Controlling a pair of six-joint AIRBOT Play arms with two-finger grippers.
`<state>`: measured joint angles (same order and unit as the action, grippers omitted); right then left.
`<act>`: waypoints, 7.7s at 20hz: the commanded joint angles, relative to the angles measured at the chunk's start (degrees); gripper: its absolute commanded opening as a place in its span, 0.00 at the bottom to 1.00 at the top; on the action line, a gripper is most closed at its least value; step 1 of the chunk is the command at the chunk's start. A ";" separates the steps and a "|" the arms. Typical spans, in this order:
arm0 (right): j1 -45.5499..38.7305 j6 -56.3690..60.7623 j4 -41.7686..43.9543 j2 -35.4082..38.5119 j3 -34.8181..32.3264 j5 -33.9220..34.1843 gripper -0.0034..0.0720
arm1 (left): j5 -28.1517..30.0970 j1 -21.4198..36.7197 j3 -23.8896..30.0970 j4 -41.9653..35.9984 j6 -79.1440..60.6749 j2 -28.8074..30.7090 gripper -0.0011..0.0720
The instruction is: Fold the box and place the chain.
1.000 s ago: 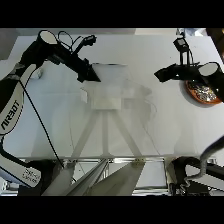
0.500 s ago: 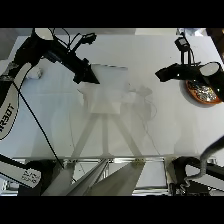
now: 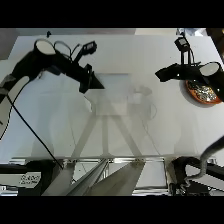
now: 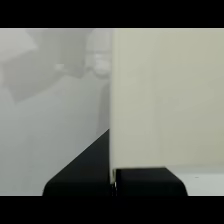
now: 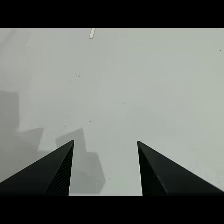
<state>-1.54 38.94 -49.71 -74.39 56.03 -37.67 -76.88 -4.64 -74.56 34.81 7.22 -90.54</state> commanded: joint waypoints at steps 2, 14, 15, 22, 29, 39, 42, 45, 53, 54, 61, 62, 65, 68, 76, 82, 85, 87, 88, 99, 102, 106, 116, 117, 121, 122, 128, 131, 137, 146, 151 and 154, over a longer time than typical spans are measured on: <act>-0.02 0.02 0.00 0.04 0.02 -0.02 0.63 | 13.77 -0.04 13.16 -6.14 -18.25 2.62 0.02; -0.02 0.02 0.00 0.04 0.02 -0.02 0.63 | 20.06 -0.09 13.62 -9.51 -26.01 -4.79 0.01; -0.02 0.02 0.00 0.04 0.02 -0.02 0.63 | 20.00 -0.09 13.62 -9.49 -26.88 -5.20 0.01; -0.02 0.00 0.00 0.04 0.02 -0.02 0.63 | 16.55 -0.02 12.87 -8.83 -30.62 -6.78 0.01; -0.02 0.00 0.00 0.04 0.02 -0.02 0.63 | 14.08 -0.07 7.93 -3.80 -29.99 -6.93 0.01; -0.02 0.02 0.00 0.04 0.02 -0.02 0.63 | 14.97 -0.81 7.89 -4.17 -31.54 -11.54 0.02; -0.02 0.00 0.00 0.04 0.02 -0.02 0.63 | 15.50 -0.72 7.89 -4.22 -31.54 -11.58 0.02; -0.02 0.02 0.00 0.04 0.02 -0.02 0.63 | 15.45 -0.70 7.89 -4.24 -31.67 -11.58 0.02; -0.02 0.02 0.00 0.04 0.02 -0.02 0.63 | 15.37 -0.74 7.89 -4.24 -31.61 -11.56 0.03; -0.02 0.00 0.00 0.04 0.02 -0.02 0.63 | 15.39 -0.74 7.91 -4.24 -31.61 -11.56 0.03; -0.02 0.00 0.00 0.04 0.02 -0.02 0.63 | 15.37 -0.74 7.91 -4.24 -31.58 -11.56 0.03; -0.02 0.02 0.00 0.04 0.02 -0.02 0.63 | 15.37 -0.74 7.91 -4.24 -31.58 -11.56 0.03; 0.00 0.04 0.94 0.04 0.02 -0.02 0.63 | 15.37 -0.74 7.91 -4.24 -31.61 -11.56 0.03; 0.00 0.00 3.89 0.07 0.04 -0.39 0.62 | 15.37 -0.74 7.91 -4.24 -31.61 -11.56 0.03; 0.04 -27.19 8.61 10.84 0.07 -21.97 0.96 | 15.37 -0.74 7.91 -4.26 -31.58 -11.56 0.03; 0.15 -29.88 15.32 22.88 0.04 -37.81 0.96 | 15.37 -0.74 7.91 -4.26 -31.61 -11.56 0.03; 0.15 -29.79 15.47 26.99 0.07 -38.42 0.96 | 15.37 -0.74 7.91 -4.24 -31.61 -11.56 0.03; 0.15 -29.44 15.47 28.81 0.04 -38.95 0.96 | 15.37 -0.74 7.91 -4.24 -31.61 -11.56 0.03; 0.15 -27.82 15.52 29.29 0.04 -39.58 0.96 | 15.39 -0.74 7.91 -4.24 -31.61 -11.56 0.03; 16.96 -22.93 -8.41 29.51 -8.20 -32.61 0.96 | 15.39 -0.74 7.91 -4.26 -31.58 -11.56 0.03; 21.73 -24.46 -7.91 29.49 -17.11 -22.34 0.96 | 15.37 -0.74 7.91 -4.26 -31.58 -11.56 0.03; 24.87 -26.62 -6.08 28.59 -27.52 -12.61 0.96 | 15.39 -0.74 7.91 -4.26 -31.61 -11.56 0.03; 27.41 -38.21 2.54 10.99 -29.55 13.57 0.96 | 15.37 -0.74 7.89 -4.26 -31.58 -11.56 0.03; 27.87 -40.22 3.93 10.45 -29.53 14.38 0.96 | 15.37 -0.74 7.91 -4.26 -31.58 -11.56 0.03; 27.96 -43.17 10.08 10.01 -29.53 15.47 0.96 | 15.37 -0.74 7.89 -4.26 -31.61 -11.56 0.03; 27.96 -44.61 12.07 9.97 -29.53 15.78 0.96 | 15.37 -0.74 7.91 -4.26 -31.61 -11.56 0.03; 28.61 -53.13 20.28 9.07 -29.53 15.67 0.96 | 15.37 -0.74 7.91 -4.26 -31.61 -11.56 0.03; 28.61 -53.13 20.26 7.06 -29.53 15.74 0.96 | 15.37 -0.74 7.91 -4.26 -31.58 -11.56 0.03; 28.61 -58.27 29.99 5.88 -29.40 17.81 0.96 | 15.37 -0.74 7.91 -4.26 -31.61 -11.56 0.03; 28.44 -65.37 39.91 6.19 -27.61 22.77 0.96 | 15.37 -0.74 7.91 -4.26 -31.58 -11.56 0.03; 23.32 -65.31 39.41 6.16 -24.55 9.75 0.96 | 15.37 -0.74 7.91 -4.26 -31.58 -11.56 0.03; 20.57 -64.83 39.34 5.92 -23.21 9.92 0.96 | 15.37 -0.74 7.91 -4.26 -31.58 -11.56 0.03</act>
<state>21.52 -26.15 -10.35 -68.27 31.51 -24.47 -61.54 -5.39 -66.65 30.52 -24.36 -102.08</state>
